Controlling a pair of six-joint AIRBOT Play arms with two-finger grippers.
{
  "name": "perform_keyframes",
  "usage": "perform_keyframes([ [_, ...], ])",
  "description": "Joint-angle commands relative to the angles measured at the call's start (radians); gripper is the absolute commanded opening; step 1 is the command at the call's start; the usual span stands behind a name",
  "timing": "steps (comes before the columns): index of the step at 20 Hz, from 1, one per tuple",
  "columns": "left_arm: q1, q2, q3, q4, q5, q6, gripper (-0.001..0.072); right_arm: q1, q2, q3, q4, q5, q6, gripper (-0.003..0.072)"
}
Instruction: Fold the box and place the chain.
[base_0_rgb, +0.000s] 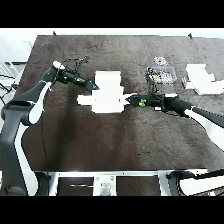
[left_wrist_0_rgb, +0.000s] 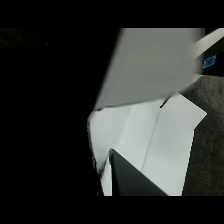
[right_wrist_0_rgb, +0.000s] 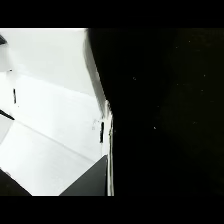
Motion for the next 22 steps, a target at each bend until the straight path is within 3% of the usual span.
perform_keyframes([
  [1, -0.001, -0.002, 0.001, -0.042, -0.026, 0.055, 0.0022, 0.0, 0.0, 0.0, 0.0, 0.0, 0.0, 0.0002],
  [2, -0.001, -0.002, 0.001, -0.046, -0.035, 0.079, 0.0021, -0.002, 0.0, 0.0, 0.0, 0.0, 0.0, 0.0012],
  [4, -0.001, -0.002, 0.001, -0.049, -0.057, 0.166, 0.002, -0.016, 0.004, 0.0, 0.016, 0.002, 0.0, 0.0215],
  [6, -0.001, -0.002, 0.001, -0.05, -0.107, 0.328, 0.0019, -0.051, 0.026, 0.0, 0.016, 0.002, 0.0, 0.032],
  [12, 0.0, 0.0, -0.001, -0.059, -0.149, 0.529, 0.0014, -0.232, 0.116, 0.0, 0.022, 0.013, 0.0, 0.0325],
  [14, 0.0, 0.022, -0.048, -0.1, -0.144, 0.598, 0.0014, -0.252, 0.117, -0.001, 0.026, 0.031, 0.0, 0.0325],
  [18, 0.0, 0.126, -0.254, -0.152, 0.052, 0.801, 0.0014, -0.243, 0.117, -0.001, 0.026, 0.031, 0.0, 0.0326],
  [22, 0.0, 0.123, -0.265, -0.158, 0.105, 0.845, 0.0014, -0.236, 0.116, -0.001, 0.022, 0.031, -0.005, 0.0326],
])
